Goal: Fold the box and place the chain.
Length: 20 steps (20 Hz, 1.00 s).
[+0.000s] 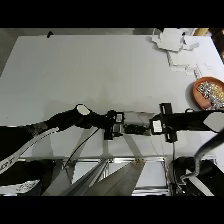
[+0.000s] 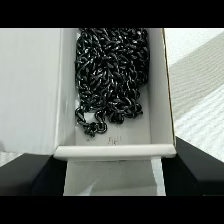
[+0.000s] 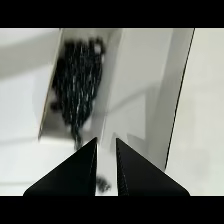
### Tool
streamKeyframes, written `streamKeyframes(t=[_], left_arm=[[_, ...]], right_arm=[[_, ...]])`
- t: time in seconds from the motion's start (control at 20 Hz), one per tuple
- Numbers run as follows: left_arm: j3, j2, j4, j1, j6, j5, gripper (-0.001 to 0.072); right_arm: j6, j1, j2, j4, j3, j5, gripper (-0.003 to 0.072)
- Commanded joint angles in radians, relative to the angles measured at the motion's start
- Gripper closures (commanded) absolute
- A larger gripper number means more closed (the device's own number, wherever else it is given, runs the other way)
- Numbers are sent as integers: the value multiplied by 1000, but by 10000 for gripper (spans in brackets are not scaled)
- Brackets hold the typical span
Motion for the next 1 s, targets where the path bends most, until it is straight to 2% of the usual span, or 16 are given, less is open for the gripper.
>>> streamKeyframes(t=[0.0, 0.15, 0.3, 0.4, 0.5, 0.55, 0.7, 0.95], left_arm=[[0, 1, 0, 0, 0, 0, 491], [0, 1, 0, 0, 0, 0, 491], [0, 1, 0, 0, 0, 0, 491], [0, 1, 0, 0, 0, 0, 491], [0, 1, 0, 0, 0, 0, 491], [0, 1, 0, 0, 0, 0, 491], [0, 1, 0, 0, 0, 0, 491], [0, 1, 0, 0, 0, 0, 491]], right_arm=[[-2, -181, 16, -91, -23, 103, 545], [-13, -278, -20, -90, -101, -27, 544], [-56, -288, -100, -86, -167, -138, 543], [-99, -288, -154, -84, -175, -162, 543], [-145, -288, -198, -59, -175, -200, 456], [-169, -288, -216, -34, -175, -212, 444], [-242, -288, -252, 12, -175, -217, 444], [-248, -288, -288, 11, -175, -246, 445]])
